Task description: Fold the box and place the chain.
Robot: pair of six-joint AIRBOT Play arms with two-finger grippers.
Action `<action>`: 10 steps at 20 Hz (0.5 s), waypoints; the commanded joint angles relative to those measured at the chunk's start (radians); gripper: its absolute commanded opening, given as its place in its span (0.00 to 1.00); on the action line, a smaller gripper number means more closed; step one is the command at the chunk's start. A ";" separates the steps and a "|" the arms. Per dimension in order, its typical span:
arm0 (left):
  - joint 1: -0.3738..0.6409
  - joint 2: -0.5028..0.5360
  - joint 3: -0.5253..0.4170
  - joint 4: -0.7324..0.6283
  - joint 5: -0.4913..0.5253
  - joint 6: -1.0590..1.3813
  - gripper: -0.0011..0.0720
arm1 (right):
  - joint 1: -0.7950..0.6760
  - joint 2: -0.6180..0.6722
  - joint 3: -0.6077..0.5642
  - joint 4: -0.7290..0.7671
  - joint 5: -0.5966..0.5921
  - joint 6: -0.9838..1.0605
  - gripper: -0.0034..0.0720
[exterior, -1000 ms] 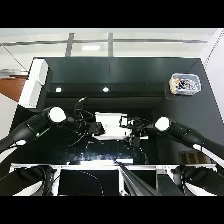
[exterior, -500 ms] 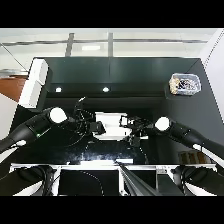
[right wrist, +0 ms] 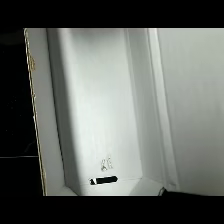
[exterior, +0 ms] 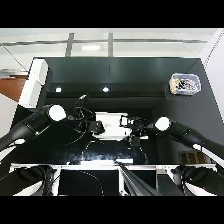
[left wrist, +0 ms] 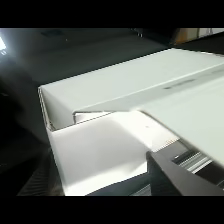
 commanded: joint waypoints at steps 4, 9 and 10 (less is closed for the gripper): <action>0.056 0.003 0.056 0.062 -0.097 0.008 0.99 | 0.000 0.000 0.000 0.000 0.001 0.000 0.68; 0.078 0.036 0.064 0.063 -0.145 0.014 0.99 | 0.000 0.000 0.000 0.000 0.001 0.000 0.68; 0.083 0.047 0.064 0.063 -0.154 0.014 0.99 | 0.000 0.000 0.000 0.000 0.001 0.000 0.68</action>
